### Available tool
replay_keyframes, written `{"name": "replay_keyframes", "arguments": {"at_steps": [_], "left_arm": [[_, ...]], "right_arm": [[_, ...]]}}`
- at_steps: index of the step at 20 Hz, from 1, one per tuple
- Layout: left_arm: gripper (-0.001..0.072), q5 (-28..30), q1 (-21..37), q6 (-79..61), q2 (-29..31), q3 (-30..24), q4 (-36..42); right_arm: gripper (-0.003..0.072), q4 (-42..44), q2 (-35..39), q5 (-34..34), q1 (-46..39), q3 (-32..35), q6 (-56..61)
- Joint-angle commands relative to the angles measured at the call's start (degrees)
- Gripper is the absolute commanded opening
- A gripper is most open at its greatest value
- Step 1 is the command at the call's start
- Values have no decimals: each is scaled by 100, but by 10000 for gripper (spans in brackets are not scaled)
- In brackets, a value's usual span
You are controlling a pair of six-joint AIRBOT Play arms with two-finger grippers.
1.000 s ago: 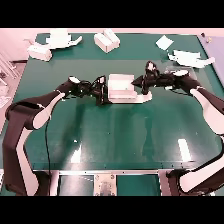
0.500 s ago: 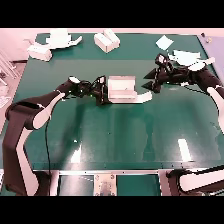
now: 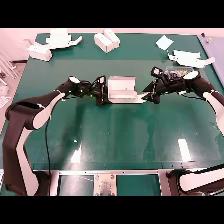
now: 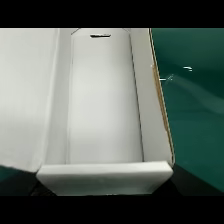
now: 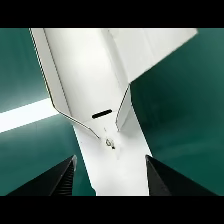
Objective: Fold the box and place the chain.
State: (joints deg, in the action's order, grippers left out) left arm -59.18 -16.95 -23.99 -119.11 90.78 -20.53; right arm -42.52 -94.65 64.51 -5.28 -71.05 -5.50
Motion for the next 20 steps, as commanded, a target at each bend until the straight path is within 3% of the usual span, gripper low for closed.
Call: {"name": "replay_keyframes", "arguments": {"at_steps": [1,6,8,13,15,20], "left_arm": [[545,-2,-2,0,0,-2,-4],[545,-4,-2,0,0,-2,-2],[545,-7,-2,0,0,-2,-4],[545,-7,-2,-2,0,-2,-4],[545,-7,-2,0,0,-2,-4],[544,-24,-2,-2,0,-2,-2]], "right_arm": [[510,157,-81,0,96,55,-273],[508,160,-94,-195,308,72,-994],[408,162,-103,-352,321,72,-1025],[406,188,-219,-343,337,72,-1025],[308,341,-256,-343,345,72,-1235],[282,953,-284,-341,348,72,-1478]]}}
